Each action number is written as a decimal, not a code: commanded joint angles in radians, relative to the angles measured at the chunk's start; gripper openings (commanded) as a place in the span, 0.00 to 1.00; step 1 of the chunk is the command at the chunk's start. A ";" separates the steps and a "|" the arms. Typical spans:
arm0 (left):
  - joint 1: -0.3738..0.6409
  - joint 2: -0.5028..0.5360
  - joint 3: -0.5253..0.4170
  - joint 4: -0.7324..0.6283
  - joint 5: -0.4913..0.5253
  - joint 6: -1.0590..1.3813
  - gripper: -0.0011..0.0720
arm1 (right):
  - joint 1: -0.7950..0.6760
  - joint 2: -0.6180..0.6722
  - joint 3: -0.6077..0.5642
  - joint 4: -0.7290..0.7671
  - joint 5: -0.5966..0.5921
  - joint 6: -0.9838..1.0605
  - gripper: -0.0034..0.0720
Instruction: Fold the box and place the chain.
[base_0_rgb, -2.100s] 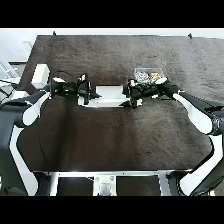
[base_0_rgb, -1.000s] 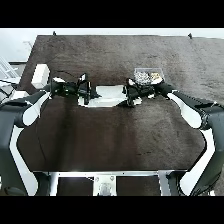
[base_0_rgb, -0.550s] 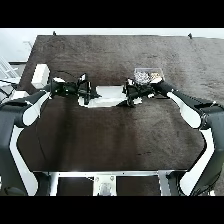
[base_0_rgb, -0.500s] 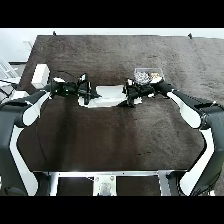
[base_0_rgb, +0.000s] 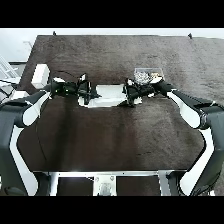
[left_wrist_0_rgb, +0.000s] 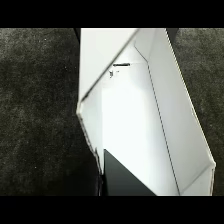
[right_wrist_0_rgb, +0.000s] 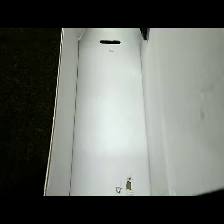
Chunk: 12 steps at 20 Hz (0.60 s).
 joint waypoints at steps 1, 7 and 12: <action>0.000 0.001 0.000 0.001 0.000 0.000 0.05 | 0.000 -0.008 0.008 0.013 -0.001 0.002 0.84; 0.000 0.001 0.000 0.001 0.000 0.000 0.04 | 0.006 -0.013 0.012 0.018 -0.001 0.002 0.83; 0.000 0.001 0.000 0.001 0.000 0.000 0.05 | 0.006 -0.013 0.012 0.019 -0.002 0.001 0.81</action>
